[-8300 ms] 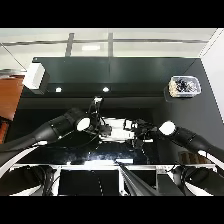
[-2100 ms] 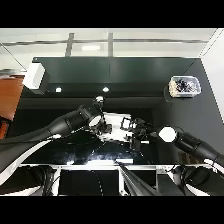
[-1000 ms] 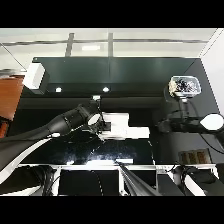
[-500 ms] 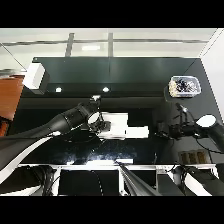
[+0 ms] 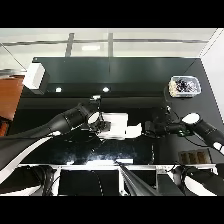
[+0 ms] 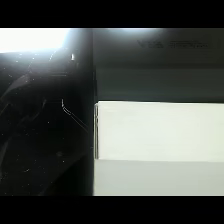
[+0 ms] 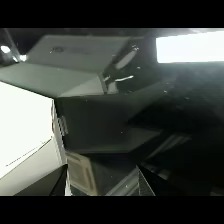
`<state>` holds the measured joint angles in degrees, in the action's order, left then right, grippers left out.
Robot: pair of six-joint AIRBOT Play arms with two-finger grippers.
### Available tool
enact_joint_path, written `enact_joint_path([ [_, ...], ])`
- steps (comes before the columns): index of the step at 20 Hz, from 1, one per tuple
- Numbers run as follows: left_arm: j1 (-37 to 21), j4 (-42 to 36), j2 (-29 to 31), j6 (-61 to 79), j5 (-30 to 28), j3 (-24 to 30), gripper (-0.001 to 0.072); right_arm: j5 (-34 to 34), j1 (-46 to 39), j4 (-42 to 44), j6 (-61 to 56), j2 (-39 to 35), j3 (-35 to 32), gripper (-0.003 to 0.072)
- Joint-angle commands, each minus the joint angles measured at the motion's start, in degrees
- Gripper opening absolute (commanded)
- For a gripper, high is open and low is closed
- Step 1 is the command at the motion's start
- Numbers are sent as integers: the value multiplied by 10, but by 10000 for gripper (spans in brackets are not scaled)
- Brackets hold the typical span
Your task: Fold the box and place the chain.
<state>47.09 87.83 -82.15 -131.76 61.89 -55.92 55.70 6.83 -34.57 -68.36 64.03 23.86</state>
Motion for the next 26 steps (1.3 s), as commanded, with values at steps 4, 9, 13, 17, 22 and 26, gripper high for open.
enact_joint_path([
  [4,0,-1,0,0,-1,0,30,63,31,30,22,3,40,517],
  [9,0,-1,0,0,2,0,30,55,79,30,19,3,76,676],
  [13,0,0,0,0,2,0,30,16,132,30,-14,3,80,530],
  [17,0,0,0,0,3,0,30,-43,193,-24,-88,3,104,468],
  [22,0,0,0,0,3,0,30,-57,240,-139,-197,3,140,468],
  [26,0,0,0,0,3,0,30,-82,266,-172,-234,3,152,465],
])
